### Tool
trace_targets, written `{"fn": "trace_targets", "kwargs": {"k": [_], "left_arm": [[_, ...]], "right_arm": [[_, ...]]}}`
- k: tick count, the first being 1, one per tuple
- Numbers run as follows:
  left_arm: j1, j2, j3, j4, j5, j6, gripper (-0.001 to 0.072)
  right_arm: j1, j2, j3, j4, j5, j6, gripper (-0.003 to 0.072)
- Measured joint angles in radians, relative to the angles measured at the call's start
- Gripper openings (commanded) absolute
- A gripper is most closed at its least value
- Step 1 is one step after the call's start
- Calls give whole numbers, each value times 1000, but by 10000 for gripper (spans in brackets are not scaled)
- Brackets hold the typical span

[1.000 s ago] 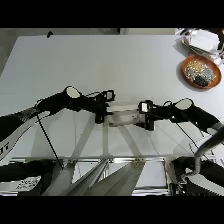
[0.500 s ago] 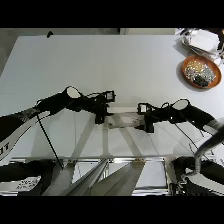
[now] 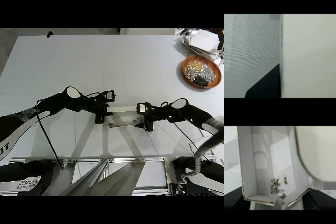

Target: Fold the box and place the chain.

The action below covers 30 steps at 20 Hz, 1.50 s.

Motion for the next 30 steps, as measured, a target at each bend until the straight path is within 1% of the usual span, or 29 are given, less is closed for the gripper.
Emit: {"fn": "trace_targets", "kwargs": {"k": [5, 7, 9, 10, 11, 12, 19, 30], "left_arm": [[0, 0, 0, 0, 0, 1, 13], [0, 0, 0, 1, 0, 2, 13], [0, 0, 0, 2, -2, 3, 13], [0, 0, 0, 2, -2, 3, 13], [0, 0, 0, 2, -2, 3, 13], [0, 0, 0, 3, -2, 4, 13], [0, 0, 0, 2, -2, 4, 13], [0, 0, 0, 0, -2, 3, 13]], "right_arm": [[5, -30, 33, 10, 32, -3, 688], [16, -47, 43, 13, 37, -3, 651], [26, -66, 47, 13, 46, -2, 635], [29, -73, 49, 12, 50, -1, 573], [31, -78, 51, 11, 53, 0, 438], [32, -81, 51, 9, 57, 0, 414], [36, -90, 53, -13, 64, 0, 400], [37, -91, 54, -44, 64, 0, 411]]}}
